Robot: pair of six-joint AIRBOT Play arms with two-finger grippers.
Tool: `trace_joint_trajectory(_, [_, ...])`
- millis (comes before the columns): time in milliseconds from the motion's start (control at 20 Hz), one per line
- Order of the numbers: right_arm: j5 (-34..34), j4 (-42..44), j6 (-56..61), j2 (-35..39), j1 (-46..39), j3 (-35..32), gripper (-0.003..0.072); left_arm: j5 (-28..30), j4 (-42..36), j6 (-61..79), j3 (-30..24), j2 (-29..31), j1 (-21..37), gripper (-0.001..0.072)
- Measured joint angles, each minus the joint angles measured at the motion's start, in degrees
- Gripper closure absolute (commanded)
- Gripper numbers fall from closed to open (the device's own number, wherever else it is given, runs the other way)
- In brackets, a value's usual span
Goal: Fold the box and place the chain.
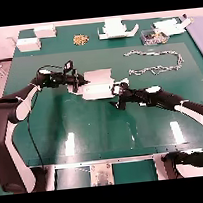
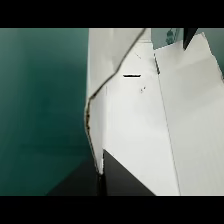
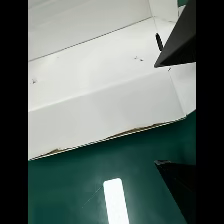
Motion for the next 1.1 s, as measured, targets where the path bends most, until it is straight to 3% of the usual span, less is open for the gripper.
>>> trace_joint_trajectory(800, [-4.35, 5.46, -1.60, -1.55, -1.22, 6.16, -0.0007, -0.04, 0.02, -0.04, 0.00, 0.00, 0.00, 0.0690])
trace_joint_trajectory(1100, [0.57, 5.88, -1.60, -4.33, -5.09, 9.68, -0.0007, -0.17, 0.20, -0.07, 0.00, 0.00, 0.00, 0.0690])
